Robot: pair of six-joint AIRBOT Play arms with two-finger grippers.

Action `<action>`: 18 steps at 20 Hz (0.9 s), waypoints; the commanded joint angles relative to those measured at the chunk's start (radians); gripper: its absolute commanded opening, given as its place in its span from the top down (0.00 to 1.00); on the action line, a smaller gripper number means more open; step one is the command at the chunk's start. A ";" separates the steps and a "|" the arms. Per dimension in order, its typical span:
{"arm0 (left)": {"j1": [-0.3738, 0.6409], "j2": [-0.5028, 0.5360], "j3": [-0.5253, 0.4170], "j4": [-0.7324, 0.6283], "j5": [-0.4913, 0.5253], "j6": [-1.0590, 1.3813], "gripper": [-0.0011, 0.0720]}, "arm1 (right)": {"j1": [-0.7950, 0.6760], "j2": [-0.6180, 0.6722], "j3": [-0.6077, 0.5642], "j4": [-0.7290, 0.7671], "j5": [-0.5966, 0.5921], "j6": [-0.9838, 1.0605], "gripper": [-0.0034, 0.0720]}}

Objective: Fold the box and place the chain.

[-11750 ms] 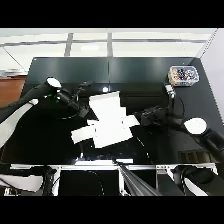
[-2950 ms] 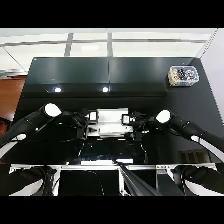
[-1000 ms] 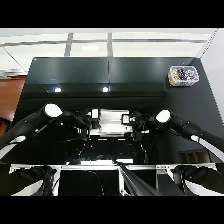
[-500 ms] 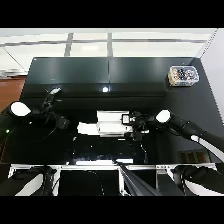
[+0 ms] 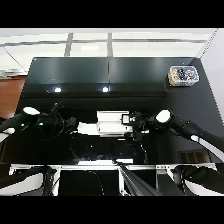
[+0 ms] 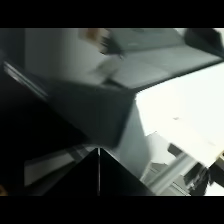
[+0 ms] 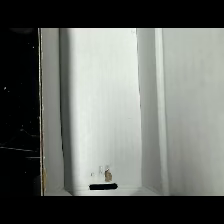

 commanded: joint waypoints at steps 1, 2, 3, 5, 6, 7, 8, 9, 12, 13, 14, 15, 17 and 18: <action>-0.104 -0.068 0.071 -0.060 -0.056 0.077 0.95 | 0.000 0.001 0.000 0.000 0.000 0.000 0.73; -0.116 -0.068 0.099 -0.061 -0.093 0.094 0.94 | 0.000 0.001 0.000 0.000 0.000 0.000 0.73; -0.116 -0.068 0.123 -0.061 -0.130 0.098 0.93 | 0.000 0.001 0.000 0.000 0.000 0.000 0.73; -0.112 -0.068 0.161 -0.060 -0.188 0.096 0.40 | 0.000 0.001 0.000 0.000 0.000 0.000 0.73; -0.111 -0.068 0.173 -0.063 -0.202 0.096 0.28 | 0.000 0.001 0.000 0.000 0.000 0.000 0.73; -0.113 -0.068 0.183 -0.071 -0.210 0.097 0.28 | 0.000 0.000 0.000 0.000 0.000 0.000 0.73; -0.118 -0.068 0.190 -0.090 -0.217 0.097 0.28 | 0.000 0.001 0.000 0.000 0.000 0.000 0.73; -0.129 -0.067 0.194 -0.105 -0.220 0.097 0.28 | 0.000 0.001 0.000 0.000 0.000 0.000 0.73; -0.204 -0.067 0.206 -0.094 -0.182 0.080 0.30 | 0.000 0.001 0.000 0.000 0.000 0.000 0.73; -0.234 -0.067 0.209 -0.093 -0.151 0.067 0.30 | 0.000 0.001 0.000 0.000 0.000 0.000 0.73; -0.262 -0.067 0.216 -0.079 -0.117 0.040 0.30 | 0.000 0.001 0.000 0.000 0.000 0.000 0.73; -0.285 -0.066 0.225 -0.064 -0.087 0.010 0.30 | 0.000 0.001 0.000 0.000 0.000 0.000 0.73; -0.326 -0.059 0.244 -0.032 -0.029 -0.055 0.30 | 0.000 0.001 0.000 0.000 0.000 0.000 0.73; -0.341 -0.058 0.256 -0.007 -0.020 -0.086 0.30 | 0.000 0.001 0.000 0.000 0.000 0.000 0.73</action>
